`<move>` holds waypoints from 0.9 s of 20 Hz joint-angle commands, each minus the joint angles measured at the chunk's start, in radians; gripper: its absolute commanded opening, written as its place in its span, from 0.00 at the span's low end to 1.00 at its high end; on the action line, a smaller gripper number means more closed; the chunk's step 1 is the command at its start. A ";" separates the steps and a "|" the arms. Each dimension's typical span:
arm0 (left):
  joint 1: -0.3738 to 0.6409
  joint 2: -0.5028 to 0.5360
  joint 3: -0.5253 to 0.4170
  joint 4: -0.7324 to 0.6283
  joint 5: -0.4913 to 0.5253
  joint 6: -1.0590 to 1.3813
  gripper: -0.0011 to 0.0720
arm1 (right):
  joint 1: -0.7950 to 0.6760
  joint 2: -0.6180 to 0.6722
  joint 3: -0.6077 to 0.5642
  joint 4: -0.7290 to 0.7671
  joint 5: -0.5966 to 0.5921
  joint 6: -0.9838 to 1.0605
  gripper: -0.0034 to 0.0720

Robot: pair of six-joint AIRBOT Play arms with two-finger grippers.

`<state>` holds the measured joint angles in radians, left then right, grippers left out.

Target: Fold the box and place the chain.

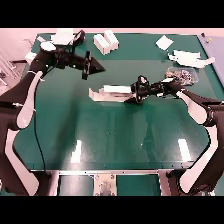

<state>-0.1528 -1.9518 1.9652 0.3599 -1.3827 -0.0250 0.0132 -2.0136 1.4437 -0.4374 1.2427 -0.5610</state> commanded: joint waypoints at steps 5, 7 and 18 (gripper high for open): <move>-0.067 0.094 -0.068 0.217 0.389 -0.308 0.03 | 0.001 0.000 0.000 0.000 0.000 0.000 0.78; -0.084 0.125 -0.145 0.254 0.513 -0.342 0.03 | 0.001 0.000 0.000 0.000 0.000 0.000 0.78; -0.108 0.422 -0.710 0.120 0.568 -0.056 0.03 | 0.001 0.000 0.000 0.000 0.000 0.000 0.78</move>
